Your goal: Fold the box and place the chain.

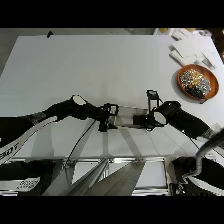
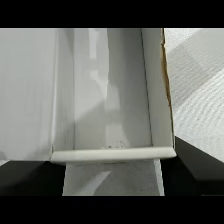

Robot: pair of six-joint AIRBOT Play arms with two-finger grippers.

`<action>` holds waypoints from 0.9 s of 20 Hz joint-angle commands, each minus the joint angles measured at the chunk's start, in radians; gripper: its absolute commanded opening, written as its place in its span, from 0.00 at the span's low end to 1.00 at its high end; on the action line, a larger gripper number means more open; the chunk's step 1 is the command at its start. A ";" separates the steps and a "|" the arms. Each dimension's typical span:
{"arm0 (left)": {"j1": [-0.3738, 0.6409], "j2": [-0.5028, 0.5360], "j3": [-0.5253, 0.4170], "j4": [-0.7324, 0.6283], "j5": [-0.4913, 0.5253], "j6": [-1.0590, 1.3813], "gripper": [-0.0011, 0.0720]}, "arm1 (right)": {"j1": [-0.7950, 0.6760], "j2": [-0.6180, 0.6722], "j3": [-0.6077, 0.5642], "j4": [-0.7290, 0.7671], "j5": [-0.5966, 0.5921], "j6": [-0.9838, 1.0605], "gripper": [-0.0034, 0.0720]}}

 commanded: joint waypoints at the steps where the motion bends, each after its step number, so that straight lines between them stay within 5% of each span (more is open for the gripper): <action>1: 0.000 0.000 0.001 -0.002 -0.002 0.000 0.07 | 0.001 0.006 0.001 -0.003 0.001 -0.005 0.35; 5: 0.000 0.000 0.001 -0.002 -0.002 0.000 0.07 | 0.001 0.056 0.001 -0.003 0.010 -0.030 0.35; 8: 0.000 0.000 0.001 -0.002 -0.002 0.000 0.07 | 0.001 0.148 0.001 -0.003 0.017 -0.097 0.53; 12: 0.000 0.000 0.001 -0.002 -0.002 0.000 0.07 | 0.000 0.355 0.005 0.005 0.055 -0.254 0.53; 18: 0.000 0.000 0.001 -0.002 -0.002 0.000 0.07 | -0.138 0.470 0.262 0.005 0.151 -0.448 0.52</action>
